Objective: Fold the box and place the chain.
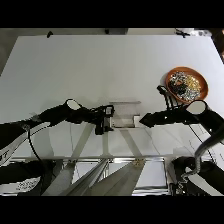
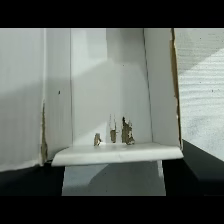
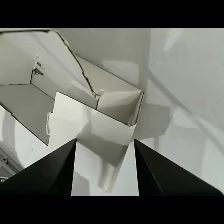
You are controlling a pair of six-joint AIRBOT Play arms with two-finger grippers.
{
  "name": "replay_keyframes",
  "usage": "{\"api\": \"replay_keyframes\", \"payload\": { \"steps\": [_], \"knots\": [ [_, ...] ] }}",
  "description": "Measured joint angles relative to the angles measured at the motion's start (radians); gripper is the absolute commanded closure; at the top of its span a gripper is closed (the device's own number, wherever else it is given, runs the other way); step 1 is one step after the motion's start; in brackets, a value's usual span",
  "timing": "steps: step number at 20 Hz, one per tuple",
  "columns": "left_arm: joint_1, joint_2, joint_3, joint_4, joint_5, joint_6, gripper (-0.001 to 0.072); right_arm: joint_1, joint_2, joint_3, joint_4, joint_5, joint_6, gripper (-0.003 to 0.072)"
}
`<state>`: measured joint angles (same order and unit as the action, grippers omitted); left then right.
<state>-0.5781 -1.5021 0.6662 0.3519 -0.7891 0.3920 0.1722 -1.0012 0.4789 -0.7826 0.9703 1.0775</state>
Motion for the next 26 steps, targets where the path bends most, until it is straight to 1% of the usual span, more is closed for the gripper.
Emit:
{"api": "replay_keyframes", "payload": {
  "steps": [7,13,19,26],
  "knots": [
    [0.0,0.0,0.0,0.0,0.0,0.0,0.0338,0.105,-0.002,0.048,-0.062,-0.074,0.183,0.0284],
    [0.0,0.0,0.0,0.0,0.0,0.0,0.0338,0.179,-0.033,0.071,-0.206,-0.078,0.392,0.0284],
    [0.0,0.0,0.0,0.0,-0.001,0.0,0.0338,0.288,-0.136,0.17,-0.334,-0.067,0.589,0.0284],
    [0.0,0.0,0.0,0.0,-0.001,0.0,0.0338,0.389,-0.239,0.245,-0.456,-0.041,0.84,0.0284]
  ]
}}
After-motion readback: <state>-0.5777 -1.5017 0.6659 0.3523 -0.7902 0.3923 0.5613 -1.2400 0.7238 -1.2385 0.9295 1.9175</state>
